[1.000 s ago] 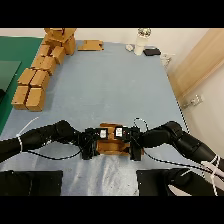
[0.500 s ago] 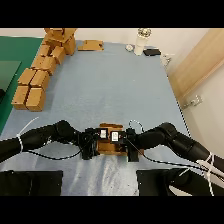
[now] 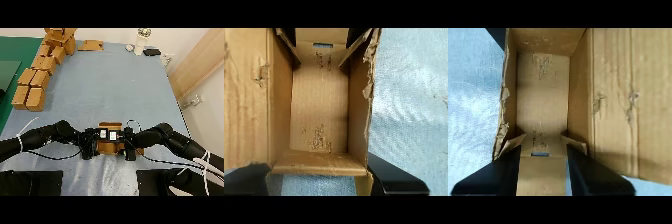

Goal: Fold the box.

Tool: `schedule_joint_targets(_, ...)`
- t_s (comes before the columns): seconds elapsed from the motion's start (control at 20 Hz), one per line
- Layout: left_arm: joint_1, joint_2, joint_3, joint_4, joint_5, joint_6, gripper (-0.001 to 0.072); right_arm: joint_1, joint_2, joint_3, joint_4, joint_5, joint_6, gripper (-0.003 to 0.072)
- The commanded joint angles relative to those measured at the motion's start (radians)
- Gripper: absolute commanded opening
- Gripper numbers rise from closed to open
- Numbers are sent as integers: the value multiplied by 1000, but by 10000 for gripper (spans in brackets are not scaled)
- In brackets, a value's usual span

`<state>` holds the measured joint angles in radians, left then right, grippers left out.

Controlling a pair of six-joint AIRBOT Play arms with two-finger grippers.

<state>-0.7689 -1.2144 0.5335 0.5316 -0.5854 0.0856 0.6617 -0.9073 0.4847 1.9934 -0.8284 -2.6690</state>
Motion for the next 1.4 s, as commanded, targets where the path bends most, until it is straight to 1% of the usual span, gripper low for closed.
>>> schedule_joint_targets(0.0,0,1,0,0,0,0,499,1,-2,0,5,14,0,463)
schedule_joint_targets(0.1,0,1,0,0,1,0,499,0,0,1,-22,9,37,463)
schedule_joint_targets(0.15,0,1,0,0,0,0,499,0,2,5,-69,-5,97,462)
schedule_joint_targets(0.2,0,1,0,0,0,0,499,0,6,17,-144,-42,191,460)
schedule_joint_targets(0.25,0,1,0,0,0,0,498,0,16,43,-248,-119,338,408)
schedule_joint_targets(0.3,0,1,0,0,1,0,498,1,28,78,-353,-212,507,259)
schedule_joint_targets(0.35,0,1,0,0,0,0,498,0,42,120,-472,-319,704,64)
schedule_joint_targets(0.4,0,1,0,0,0,0,498,0,55,154,-598,-399,888,4)
schedule_joint_targets(0.45,0,1,0,0,1,0,498,-3,67,179,-727,-477,1102,4)
schedule_joint_targets(0.5,0,1,0,0,0,0,499,-22,73,187,-821,-536,1256,2)
schedule_joint_targets(0.55,0,1,0,0,1,0,498,-61,76,184,-842,-575,1343,2)
schedule_joint_targets(0.65,0,1,0,0,0,0,499,-166,73,151,-745,-572,1395,2)
schedule_joint_targets(0.75,0,1,0,0,1,0,499,-251,71,101,-604,-515,1394,2)
schedule_joint_targets(0.85,0,1,0,0,0,0,499,-285,71,46,-456,-429,1374,2)
schedule_joint_targets(1.0,0,1,0,0,1,0,498,-280,71,-29,-300,-307,1345,3)
schedule_joint_targets(1.1,0,1,0,0,1,0,499,-280,71,-63,-251,-254,1330,3)
schedule_joint_targets(1.35,0,1,0,0,1,0,499,-280,97,-66,-152,-248,1269,2)
